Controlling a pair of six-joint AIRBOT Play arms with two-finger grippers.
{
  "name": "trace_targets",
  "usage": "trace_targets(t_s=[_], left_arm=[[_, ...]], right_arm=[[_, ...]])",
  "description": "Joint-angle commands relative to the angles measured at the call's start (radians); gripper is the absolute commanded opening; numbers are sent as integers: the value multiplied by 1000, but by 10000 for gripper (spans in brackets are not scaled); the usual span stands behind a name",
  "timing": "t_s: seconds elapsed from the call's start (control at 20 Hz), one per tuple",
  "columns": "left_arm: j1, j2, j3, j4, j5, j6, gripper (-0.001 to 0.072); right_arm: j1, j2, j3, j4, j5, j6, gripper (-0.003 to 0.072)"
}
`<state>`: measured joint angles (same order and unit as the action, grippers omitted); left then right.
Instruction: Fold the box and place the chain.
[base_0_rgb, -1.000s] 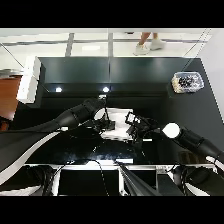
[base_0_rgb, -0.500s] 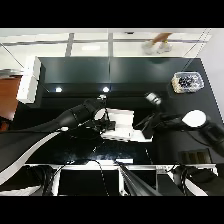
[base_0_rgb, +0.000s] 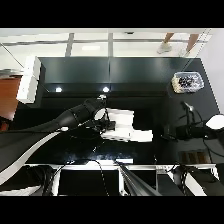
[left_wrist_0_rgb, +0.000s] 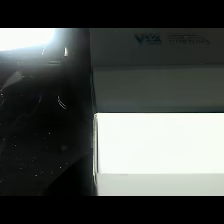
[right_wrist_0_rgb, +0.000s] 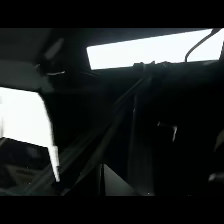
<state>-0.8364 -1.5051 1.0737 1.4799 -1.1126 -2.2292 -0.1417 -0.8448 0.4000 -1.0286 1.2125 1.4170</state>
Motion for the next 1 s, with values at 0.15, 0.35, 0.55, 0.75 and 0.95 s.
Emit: trace_targets(t_s=[0.15,0.35,0.55,0.75,0.95], left_arm=[[0,0,0,0,0,0,32],[0,0,0,0,0,0,32],[0,0,0,0,-8,0,33],[0,0,0,0,-19,0,33],[0,0,0,0,-19,0,33]], right_arm=[[101,-140,-87,218,-172,79,24],[246,-185,-85,331,-275,42,25],[267,-185,-58,346,-225,-19,501],[268,-185,5,359,-137,-72,505],[275,-185,47,399,-113,-71,505]])
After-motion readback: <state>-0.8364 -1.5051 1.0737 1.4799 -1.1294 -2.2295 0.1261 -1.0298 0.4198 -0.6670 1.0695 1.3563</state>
